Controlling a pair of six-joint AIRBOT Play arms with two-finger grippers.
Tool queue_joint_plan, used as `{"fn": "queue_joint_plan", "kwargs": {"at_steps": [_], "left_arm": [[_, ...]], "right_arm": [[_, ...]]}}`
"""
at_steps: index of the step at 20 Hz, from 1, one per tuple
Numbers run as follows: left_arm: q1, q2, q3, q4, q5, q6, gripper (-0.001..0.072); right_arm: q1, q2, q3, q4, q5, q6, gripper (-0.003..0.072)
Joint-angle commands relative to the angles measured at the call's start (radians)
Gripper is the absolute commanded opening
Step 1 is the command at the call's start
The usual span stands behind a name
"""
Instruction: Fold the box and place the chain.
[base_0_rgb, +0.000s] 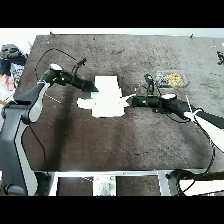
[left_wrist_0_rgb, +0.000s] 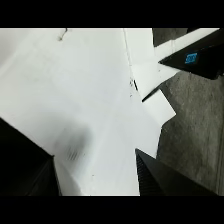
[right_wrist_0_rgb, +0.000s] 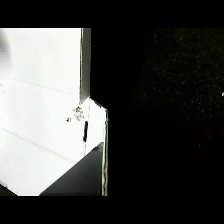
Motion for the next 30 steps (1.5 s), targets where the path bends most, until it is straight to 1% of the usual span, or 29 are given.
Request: {"fn": "queue_joint_plan", "kwargs": {"at_steps": [1, 4, 5, 6, 9, 10, 11, 12, 13, 15, 16, 17, 18, 19, 21, 25, 28, 30], "left_arm": [[-0.020, -0.009, 0.001, -0.010, -0.016, 0.048, 0.0525], [-0.022, -0.009, 0.001, -0.014, -0.015, 0.072, 0.0522], [-0.023, -0.009, 0.001, -0.014, -0.015, 0.072, 0.0442], [-0.023, -0.009, 0.001, -0.014, -0.014, 0.076, 0.0415], [-0.023, -0.009, 0.001, -0.014, 0.012, 0.079, 0.0411], [-0.023, -0.009, 0.001, -0.014, 0.015, 0.080, 0.0286], [-0.023, -0.009, 0.001, -0.014, 0.024, 0.079, 0.0223], [-0.023, -0.009, 0.001, -0.014, 0.028, 0.087, 0.0187], [-0.023, -0.009, 0.001, -0.014, 0.029, 0.109, 0.0064], [-0.023, -0.009, 0.001, -0.014, 0.028, 0.133, 0.0013], [-0.023, -0.009, 0.001, -0.014, 0.026, 0.135, 0.0012], [-0.023, -0.009, 0.001, -0.014, 0.026, 0.161, 0.0012], [-0.023, -0.008, 0.001, -0.014, 0.026, 0.199, 0.0012], [-0.023, -0.008, 0.001, -0.016, 0.026, 0.237, 0.0011], [-0.023, -0.005, 0.001, -0.017, 0.025, 0.312, 0.0011], [-0.023, -0.004, 0.001, -0.040, 0.027, 0.569, 0.0011], [-0.021, -0.004, 0.001, -0.101, 0.048, 0.750, 0.0010], [-0.016, -0.005, 0.001, -0.158, 0.088, 0.821, 0.0009]], "right_arm": [[0.000, 0.001, 0.000, 0.000, 0.005, 0.001, 0.0008], [0.000, 0.001, 0.000, -0.009, 0.008, 0.001, 0.0008], [0.000, 0.001, 0.000, -0.015, 0.007, 0.001, 0.0008], [0.000, 0.001, 0.000, -0.015, 0.007, 0.001, 0.0008], [0.000, 0.001, 0.000, -0.015, 0.007, 0.000, 0.0008], [0.000, 0.001, 0.001, -0.019, 0.007, 0.000, 0.0008], [0.000, 0.001, 0.001, -0.029, 0.007, 0.000, 0.0008], [0.000, 0.001, 0.001, -0.043, 0.007, 0.000, 0.0008], [0.000, 0.001, 0.001, -0.056, 0.007, 0.000, 0.0008], [0.000, 0.001, 0.001, -0.079, 0.007, 0.000, 0.0009], [0.000, 0.004, 0.001, -0.095, 0.006, 0.000, 0.0010], [-0.001, 0.013, 0.001, -0.117, -0.005, 0.000, 0.0131], [-0.004, 0.029, 0.001, -0.145, -0.018, 0.000, 0.0396], [-0.012, 0.049, 0.002, -0.174, -0.027, 0.000, 0.0419], [-0.047, 0.101, 0.002, -0.210, -0.034, 0.000, 0.0420], [-0.132, 0.195, 0.002, -0.209, -0.030, 0.004, 0.0420], [-0.149, 0.219, 0.002, -0.209, -0.031, 0.004, 0.0420], [-0.148, 0.217, 0.002, -0.209, -0.031, 0.004, 0.0420]]}}
